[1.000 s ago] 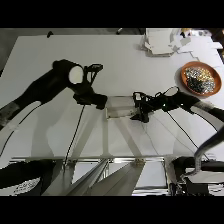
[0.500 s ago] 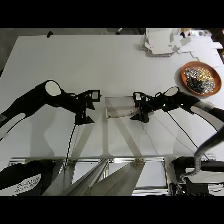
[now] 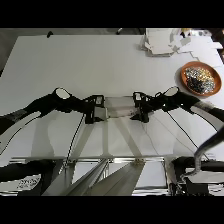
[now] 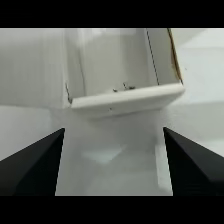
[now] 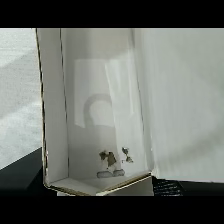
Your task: Fold the box and place the chain.
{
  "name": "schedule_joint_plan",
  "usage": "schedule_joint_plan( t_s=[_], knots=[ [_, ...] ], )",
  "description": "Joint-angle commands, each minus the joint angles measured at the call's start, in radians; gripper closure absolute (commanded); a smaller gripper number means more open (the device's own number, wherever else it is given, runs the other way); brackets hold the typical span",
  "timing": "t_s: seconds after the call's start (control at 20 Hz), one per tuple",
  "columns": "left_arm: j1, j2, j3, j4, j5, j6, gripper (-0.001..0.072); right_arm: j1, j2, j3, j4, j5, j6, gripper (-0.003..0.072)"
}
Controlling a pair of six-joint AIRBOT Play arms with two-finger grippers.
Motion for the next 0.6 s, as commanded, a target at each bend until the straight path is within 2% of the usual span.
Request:
schedule_joint_plan(
  t_s=[0.0, 0.55],
  knots=[
    [-0.026, -0.008, -0.002, -0.046, 0.044, 0.022, 0.0009, 0.0, 0.0, 0.0, 0.0, 0.0, 0.0, 0.0297],
    [-0.063, -0.008, -0.002, -0.052, 0.014, -0.008, 0.0005, 0.0, 0.0, 0.0, 0.0, 0.0, 0.0, 0.0297]
  ],
)
